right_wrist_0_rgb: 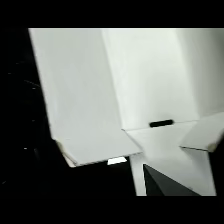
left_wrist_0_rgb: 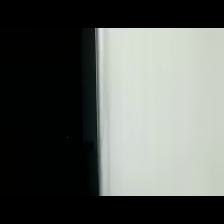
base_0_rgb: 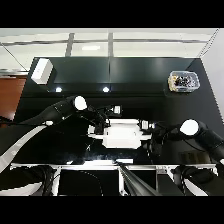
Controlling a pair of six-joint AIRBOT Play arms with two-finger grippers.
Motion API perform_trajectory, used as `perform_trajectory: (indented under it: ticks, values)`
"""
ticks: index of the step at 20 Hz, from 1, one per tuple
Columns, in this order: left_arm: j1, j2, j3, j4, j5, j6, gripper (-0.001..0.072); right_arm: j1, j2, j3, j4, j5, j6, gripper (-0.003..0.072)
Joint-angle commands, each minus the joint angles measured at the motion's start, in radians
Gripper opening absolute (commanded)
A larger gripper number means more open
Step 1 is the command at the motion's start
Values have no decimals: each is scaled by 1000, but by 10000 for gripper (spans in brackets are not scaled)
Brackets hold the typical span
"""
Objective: Fold the box and place the chain.
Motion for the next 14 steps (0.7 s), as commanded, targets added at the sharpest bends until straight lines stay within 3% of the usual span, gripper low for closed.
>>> perform_trajectory:
  ticks: [1,5,14]
  values:
    - [0,0,1,1,2,0,25,83,0,-33,64,-61,10,603]
    - [0,0,1,1,1,0,25,142,0,-31,101,-254,4,603]
    - [0,0,1,1,2,0,25,97,1,43,39,-251,0,603]
